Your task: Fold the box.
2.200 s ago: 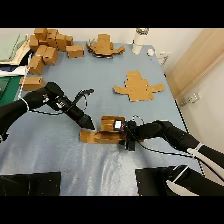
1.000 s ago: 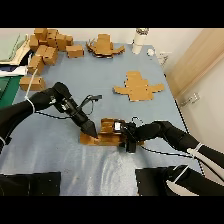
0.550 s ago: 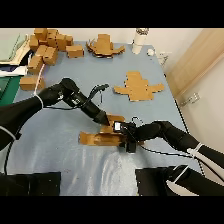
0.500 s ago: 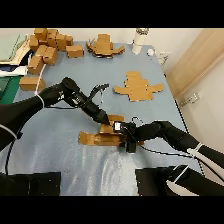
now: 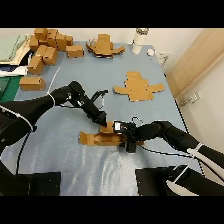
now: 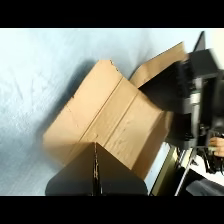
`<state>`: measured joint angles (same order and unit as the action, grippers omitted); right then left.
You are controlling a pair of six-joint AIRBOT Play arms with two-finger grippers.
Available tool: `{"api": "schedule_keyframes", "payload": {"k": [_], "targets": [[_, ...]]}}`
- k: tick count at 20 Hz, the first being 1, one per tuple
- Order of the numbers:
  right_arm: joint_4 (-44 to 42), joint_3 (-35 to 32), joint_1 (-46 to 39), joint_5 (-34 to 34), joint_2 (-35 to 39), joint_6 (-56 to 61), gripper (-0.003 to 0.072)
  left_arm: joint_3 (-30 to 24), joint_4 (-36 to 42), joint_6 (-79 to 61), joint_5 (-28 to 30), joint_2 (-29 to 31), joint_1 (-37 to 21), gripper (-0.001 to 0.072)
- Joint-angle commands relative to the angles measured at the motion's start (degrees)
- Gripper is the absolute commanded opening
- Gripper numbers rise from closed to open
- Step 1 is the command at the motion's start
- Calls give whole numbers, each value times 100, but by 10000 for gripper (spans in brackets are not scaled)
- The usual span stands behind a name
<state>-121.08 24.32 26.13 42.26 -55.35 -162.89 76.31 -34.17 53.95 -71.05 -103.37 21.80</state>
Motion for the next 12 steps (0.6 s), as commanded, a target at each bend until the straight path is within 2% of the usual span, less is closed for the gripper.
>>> {"api": "schedule_keyframes", "payload": {"k": [1,5,12], "targets": [[0,2,-2,-24,2,0,497,22,-133,164,-212,-166,15,14],[2,2,-2,-15,2,0,498,57,-17,-284,-240,-79,-122,11],[2,0,-2,0,2,0,498,26,-192,-1812,-640,1272,-780,11]]}}
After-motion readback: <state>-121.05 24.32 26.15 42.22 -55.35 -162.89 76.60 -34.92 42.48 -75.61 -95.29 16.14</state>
